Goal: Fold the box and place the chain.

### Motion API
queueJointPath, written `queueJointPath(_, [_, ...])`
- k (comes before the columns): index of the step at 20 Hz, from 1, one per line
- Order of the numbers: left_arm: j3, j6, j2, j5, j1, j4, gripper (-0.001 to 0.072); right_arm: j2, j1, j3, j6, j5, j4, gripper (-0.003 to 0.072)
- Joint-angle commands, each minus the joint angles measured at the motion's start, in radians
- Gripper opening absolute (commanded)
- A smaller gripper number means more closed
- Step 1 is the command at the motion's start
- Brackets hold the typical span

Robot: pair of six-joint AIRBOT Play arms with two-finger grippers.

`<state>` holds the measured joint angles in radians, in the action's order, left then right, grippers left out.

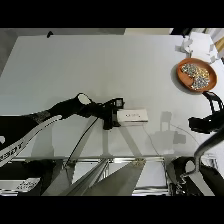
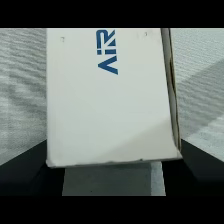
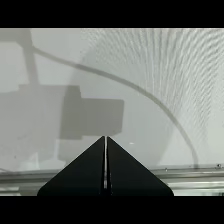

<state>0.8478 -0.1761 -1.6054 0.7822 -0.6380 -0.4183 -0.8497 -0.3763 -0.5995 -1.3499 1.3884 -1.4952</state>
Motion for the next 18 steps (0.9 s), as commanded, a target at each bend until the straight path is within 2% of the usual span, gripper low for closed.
queueJointPath(1, [0.000,-0.010,0.001,-0.011,0.000,0.047,0.0123,-0.001,-0.012,0.000,-0.004,0.007,0.000,0.0015])
queueJointPath(2, [0.000,-0.010,0.006,-0.010,0.001,0.043,0.0011,-0.001,-0.012,0.000,-0.004,0.007,0.000,0.0015])
queueJointPath(6, [0.000,0.023,0.092,-0.070,0.027,0.034,0.0004,-0.001,-0.012,0.000,-0.004,0.007,0.000,0.0015])
queueJointPath(9, [0.000,0.264,0.205,-0.140,0.112,-0.053,0.0004,-0.001,-0.012,0.000,-0.004,0.007,0.000,0.0015])
queueJointPath(14, [0.000,0.774,0.405,-0.084,0.389,-0.491,0.0004,-0.001,-0.012,0.000,-0.004,0.007,0.000,0.0015])
queueJointPath(18, [0.000,1.023,0.508,-0.021,0.659,-0.698,0.0004,-0.001,-0.012,0.000,-0.004,0.007,0.000,0.0015])
